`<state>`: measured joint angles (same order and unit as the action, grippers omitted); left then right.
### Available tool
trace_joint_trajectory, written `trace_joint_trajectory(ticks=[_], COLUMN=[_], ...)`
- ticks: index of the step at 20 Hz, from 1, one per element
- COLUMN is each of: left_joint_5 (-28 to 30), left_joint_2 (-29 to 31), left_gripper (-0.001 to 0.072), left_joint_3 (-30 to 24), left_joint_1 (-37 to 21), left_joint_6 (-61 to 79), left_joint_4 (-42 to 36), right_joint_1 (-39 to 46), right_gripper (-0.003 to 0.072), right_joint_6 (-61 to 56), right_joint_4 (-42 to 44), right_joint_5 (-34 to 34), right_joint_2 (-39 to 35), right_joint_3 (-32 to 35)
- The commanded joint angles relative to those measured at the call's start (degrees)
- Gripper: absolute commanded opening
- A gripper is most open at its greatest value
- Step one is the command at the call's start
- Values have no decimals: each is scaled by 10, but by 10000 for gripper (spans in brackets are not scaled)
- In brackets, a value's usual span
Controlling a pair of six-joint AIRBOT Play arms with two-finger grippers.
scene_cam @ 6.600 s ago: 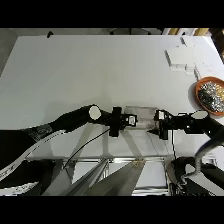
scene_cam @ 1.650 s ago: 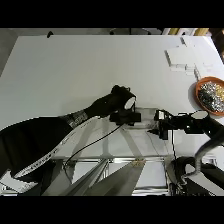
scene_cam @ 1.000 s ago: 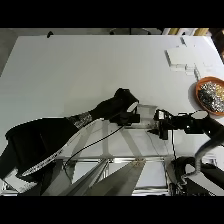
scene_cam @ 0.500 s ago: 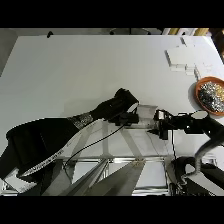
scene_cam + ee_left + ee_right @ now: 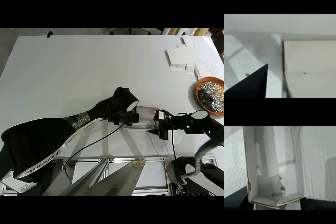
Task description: Fold the box and place the chain.
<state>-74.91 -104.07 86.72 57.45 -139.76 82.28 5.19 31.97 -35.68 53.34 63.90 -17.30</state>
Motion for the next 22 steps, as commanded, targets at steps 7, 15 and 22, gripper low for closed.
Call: trace_joint_trajectory(ticks=[7, 15, 22], left_joint_5=[-42, 158, 349], left_joint_2=[146, 337, 252], left_gripper=[361, 694, 694], left_joint_3=[-25, -327, -444], left_joint_1=[-53, -185, -219], left_joint_6=[312, 1101, 1603], left_joint_4=[-92, -273, -550], right_joint_1=[0, 0, 0], right_gripper=[458, 458, 458], right_joint_6=[0, 0, 0], right_joint_4=[1, 1, 1], right_joint_5=[0, 0, 0], right_joint_2=[0, 0, 0], right_joint_3=[0, 0, 0])
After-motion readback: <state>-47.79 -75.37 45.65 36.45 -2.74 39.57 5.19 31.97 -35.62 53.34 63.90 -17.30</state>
